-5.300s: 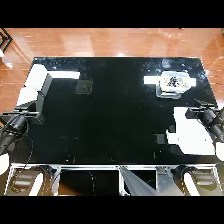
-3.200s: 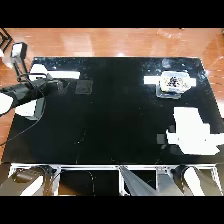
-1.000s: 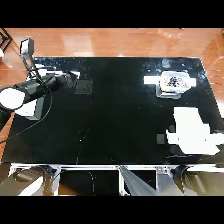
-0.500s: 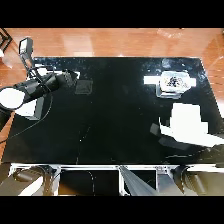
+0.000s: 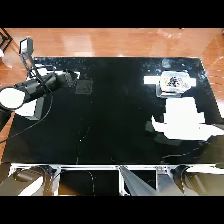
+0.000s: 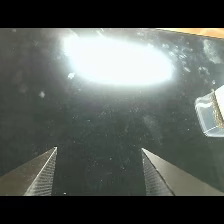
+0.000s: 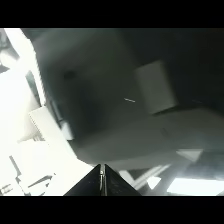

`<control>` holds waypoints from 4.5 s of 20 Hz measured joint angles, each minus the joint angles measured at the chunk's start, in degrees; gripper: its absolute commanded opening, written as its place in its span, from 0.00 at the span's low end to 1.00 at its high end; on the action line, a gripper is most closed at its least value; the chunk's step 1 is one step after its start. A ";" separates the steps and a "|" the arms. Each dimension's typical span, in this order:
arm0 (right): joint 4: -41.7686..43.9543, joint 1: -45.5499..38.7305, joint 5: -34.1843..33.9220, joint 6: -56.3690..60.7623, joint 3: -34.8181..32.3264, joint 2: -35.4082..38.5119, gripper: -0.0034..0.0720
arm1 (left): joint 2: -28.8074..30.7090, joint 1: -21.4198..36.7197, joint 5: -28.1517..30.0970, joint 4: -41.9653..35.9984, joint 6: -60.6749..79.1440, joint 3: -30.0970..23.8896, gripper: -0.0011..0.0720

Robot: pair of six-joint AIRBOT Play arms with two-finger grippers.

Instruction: Fold the box and place the chain.

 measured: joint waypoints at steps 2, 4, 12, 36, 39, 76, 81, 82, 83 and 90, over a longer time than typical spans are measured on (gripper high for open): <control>3.89 3.26 0.04 0.00 -3.37 1.62 0.07 | -0.26 0.00 -0.09 0.00 0.00 0.00 0.89; 8.22 7.19 -0.39 0.00 -7.50 3.82 0.07 | -0.61 0.00 -0.13 -0.02 0.02 0.00 0.89; 19.96 30.16 -12.96 6.32 -23.74 20.68 0.07 | -2.23 0.00 -2.12 -0.04 0.02 0.00 0.89; 24.94 82.86 -54.53 -13.29 -28.57 30.82 0.07 | -21.75 13.09 -38.29 -24.57 28.52 -5.57 0.89; 25.00 82.97 -54.66 -14.19 -28.57 30.82 0.07 | -24.61 12.68 -41.00 -30.34 36.50 -6.43 0.89; -1.42 59.84 -18.21 -4.87 -12.79 39.50 0.97 | -33.88 -6.93 -44.89 -27.23 68.94 8.52 0.03; -5.22 63.67 -14.21 -3.30 -12.22 40.83 0.97 | -28.39 -15.96 -33.31 -12.90 69.99 9.01 0.03; -4.20 65.64 -15.43 -3.13 -12.22 40.94 0.97 | -27.58 -16.55 -31.54 -11.58 69.59 8.00 0.03; -3.82 68.04 -16.83 -3.13 -12.57 41.00 0.97 | -26.91 -17.00 -29.83 -10.54 69.40 6.73 0.03; -8.48 87.62 -32.41 -11.23 -24.06 40.81 0.97 | -26.73 -18.01 -16.85 -8.13 71.04 1.05 0.04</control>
